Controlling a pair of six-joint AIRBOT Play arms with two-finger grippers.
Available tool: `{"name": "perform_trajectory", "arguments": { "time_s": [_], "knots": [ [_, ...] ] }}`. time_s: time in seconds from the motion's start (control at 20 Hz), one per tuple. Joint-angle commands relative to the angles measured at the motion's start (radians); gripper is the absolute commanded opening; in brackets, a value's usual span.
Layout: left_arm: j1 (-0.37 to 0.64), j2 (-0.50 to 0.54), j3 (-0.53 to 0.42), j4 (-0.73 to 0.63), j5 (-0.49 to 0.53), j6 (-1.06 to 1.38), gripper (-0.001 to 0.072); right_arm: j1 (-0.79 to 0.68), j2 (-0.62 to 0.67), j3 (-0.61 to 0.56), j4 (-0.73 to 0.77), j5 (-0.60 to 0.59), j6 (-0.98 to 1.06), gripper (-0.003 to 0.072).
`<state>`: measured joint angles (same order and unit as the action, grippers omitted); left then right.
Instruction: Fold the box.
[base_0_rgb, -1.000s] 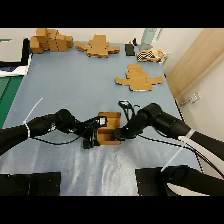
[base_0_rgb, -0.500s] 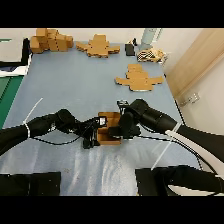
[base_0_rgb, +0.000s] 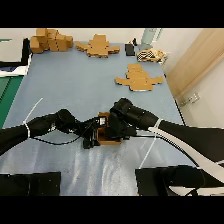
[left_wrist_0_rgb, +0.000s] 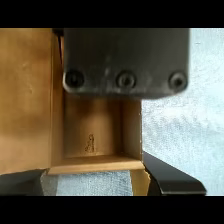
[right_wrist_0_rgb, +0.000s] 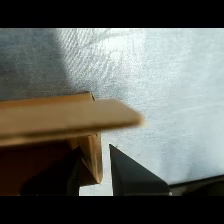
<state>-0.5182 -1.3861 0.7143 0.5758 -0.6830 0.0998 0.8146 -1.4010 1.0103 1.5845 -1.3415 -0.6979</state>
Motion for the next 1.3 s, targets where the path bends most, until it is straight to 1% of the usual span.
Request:
{"name": "perform_trajectory", "arguments": {
  "time_s": [0.0, 0.25, 0.35, 0.65, 0.85, 0.9, 0.95, 1.05, 1.25],
  "knots": [
    [0.0, 0.0, 0.0, 0.0, 0.0, 0.001, 0.0507, 0.013, 0.023, 0.053, -0.001, 0.148, 0.001, 0.0298],
    [0.0, 0.0, 0.0, 0.0, 0.0, 0.001, 0.0507, 0.011, 0.111, 0.088, -0.031, 0.13, 0.002, 0.0299],
    [0.0, 0.0, 0.0, 0.0, 0.0, 0.001, 0.0507, 0.011, 0.108, 0.087, -0.064, 0.077, 0.002, 0.0299],
    [0.001, 0.0, 0.0, 0.0, 0.0, 0.0, 0.0507, 0.011, 0.107, 0.087, -0.11, -0.006, 0.002, 0.03],
    [0.0, 0.0, 0.0, 0.0, 0.0, 0.001, 0.0507, 0.013, 0.106, 0.08, -0.129, -0.003, 0.003, 0.0301],
    [0.0, 0.0, 0.0, 0.0, 0.0, 0.001, 0.0507, 0.013, 0.105, 0.067, -0.13, -0.004, 0.01, 0.0364],
    [0.0, 0.0, 0.0, 0.0, 0.0, 0.001, 0.0507, 0.013, 0.105, 0.05, -0.129, -0.005, 0.013, 0.039],
    [0.0, 0.0, 0.0, 0.0, 0.0, 0.001, 0.0507, 0.013, 0.105, 0.02, -0.129, -0.002, 0.037, 0.039],
    [0.0, 0.0, 0.0, 0.0, 0.0, 0.001, 0.0507, 0.013, 0.133, 0.026, -0.131, 0.025, 0.044, 0.039]
  ]
}}
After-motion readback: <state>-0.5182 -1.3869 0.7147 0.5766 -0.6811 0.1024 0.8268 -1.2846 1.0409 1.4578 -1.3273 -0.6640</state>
